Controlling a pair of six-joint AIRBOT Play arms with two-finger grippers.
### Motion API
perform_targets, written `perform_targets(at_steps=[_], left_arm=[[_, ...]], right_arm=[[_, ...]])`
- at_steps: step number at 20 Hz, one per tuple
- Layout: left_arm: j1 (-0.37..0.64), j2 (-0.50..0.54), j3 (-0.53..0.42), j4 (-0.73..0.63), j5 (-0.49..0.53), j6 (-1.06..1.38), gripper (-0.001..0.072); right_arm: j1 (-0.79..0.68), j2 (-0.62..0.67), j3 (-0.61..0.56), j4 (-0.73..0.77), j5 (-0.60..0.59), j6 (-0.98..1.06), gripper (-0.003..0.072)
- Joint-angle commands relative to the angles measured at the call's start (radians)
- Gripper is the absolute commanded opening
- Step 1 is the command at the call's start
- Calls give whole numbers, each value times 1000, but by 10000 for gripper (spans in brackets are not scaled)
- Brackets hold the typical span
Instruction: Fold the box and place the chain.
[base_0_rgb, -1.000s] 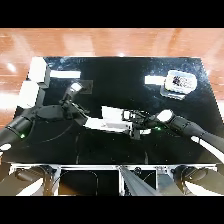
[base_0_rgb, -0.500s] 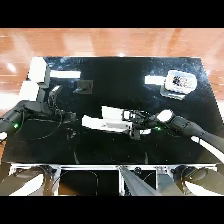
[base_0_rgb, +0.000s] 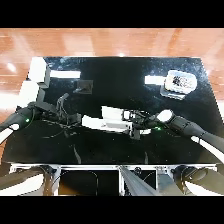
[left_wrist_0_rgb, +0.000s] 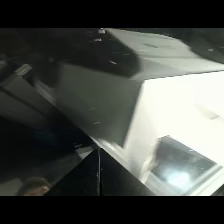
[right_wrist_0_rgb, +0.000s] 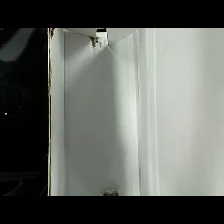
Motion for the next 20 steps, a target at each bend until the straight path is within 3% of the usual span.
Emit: perform_targets(at_steps=[1, 4, 7, 10, 11, 14, 15, 16, 20], left_arm=[[-69, -31, 0, -31, -72, 7, 22], [-116, -55, 0, -50, -105, -1, 22], [-113, -56, 7, -48, -69, -1, 33], [-108, -56, 45, -48, -5, 0, 371], [-108, -56, 64, -47, 23, 2, 413], [-108, -56, 121, -43, 71, 19, 436], [-108, -56, 136, -43, 75, 19, 494], [-108, -56, 153, -42, 91, 26, 617], [-112, -56, 188, -50, 159, 51, 616]], right_arm=[[-1, -1, 1, 0, 0, 0, 544], [-1, -1, 1, 0, 0, 0, 544], [-1, -1, 1, 0, 0, 0, 544], [-1, -1, 1, 0, 0, 1, 544], [-1, -1, 1, 0, 0, 0, 544], [-1, -1, 1, 0, 0, 0, 544], [-1, -1, 1, 1, 0, 1, 545], [-1, -1, 1, 0, 0, 0, 545], [-1, -1, 1, 1, 0, 0, 544]])
